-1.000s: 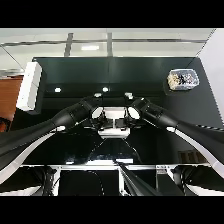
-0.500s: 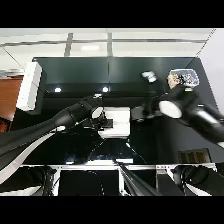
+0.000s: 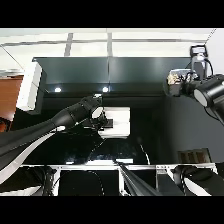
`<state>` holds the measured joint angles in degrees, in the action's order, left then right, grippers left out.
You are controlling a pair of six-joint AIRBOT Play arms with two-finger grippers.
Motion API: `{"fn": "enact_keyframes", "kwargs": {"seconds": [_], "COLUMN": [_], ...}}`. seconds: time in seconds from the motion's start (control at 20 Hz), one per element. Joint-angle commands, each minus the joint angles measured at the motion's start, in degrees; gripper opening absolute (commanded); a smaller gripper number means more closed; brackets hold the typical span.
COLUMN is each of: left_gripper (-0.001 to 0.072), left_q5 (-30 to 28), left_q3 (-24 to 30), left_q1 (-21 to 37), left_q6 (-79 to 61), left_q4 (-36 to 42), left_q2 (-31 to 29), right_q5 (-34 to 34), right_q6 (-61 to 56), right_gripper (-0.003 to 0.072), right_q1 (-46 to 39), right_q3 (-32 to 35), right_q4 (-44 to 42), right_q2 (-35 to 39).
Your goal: Fold the box and place the chain.
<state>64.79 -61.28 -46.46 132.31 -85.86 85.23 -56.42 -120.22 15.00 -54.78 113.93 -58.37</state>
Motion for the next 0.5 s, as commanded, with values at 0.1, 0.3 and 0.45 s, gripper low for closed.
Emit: {"fn": "enact_keyframes", "kwargs": {"seconds": [0.1, 0.3, 0.45], "left_gripper": [0.0028, 0.0028, 0.0028], "left_q5": [0.04, 0.37, 0.33], "left_q3": [-0.02, -0.02, -0.02], "left_q1": [0.02, 0.02, 0.02], "left_q6": [-0.07, -0.07, -0.07], "left_q4": [0.00, 0.00, 0.00], "left_q2": [0.02, 0.02, 0.02], "right_q5": [15.47, 11.54, 3.08], "right_q6": [10.45, 13.75, 11.78], "right_gripper": [0.0720, 0.0714, 0.0712], "right_q1": [-18.97, -22.71, -23.39], "right_q3": [-1.14, -17.00, -32.65], "right_q4": [-19.54, -25.46, -25.42], "right_q2": [-12.61, -25.75, -36.83]}}
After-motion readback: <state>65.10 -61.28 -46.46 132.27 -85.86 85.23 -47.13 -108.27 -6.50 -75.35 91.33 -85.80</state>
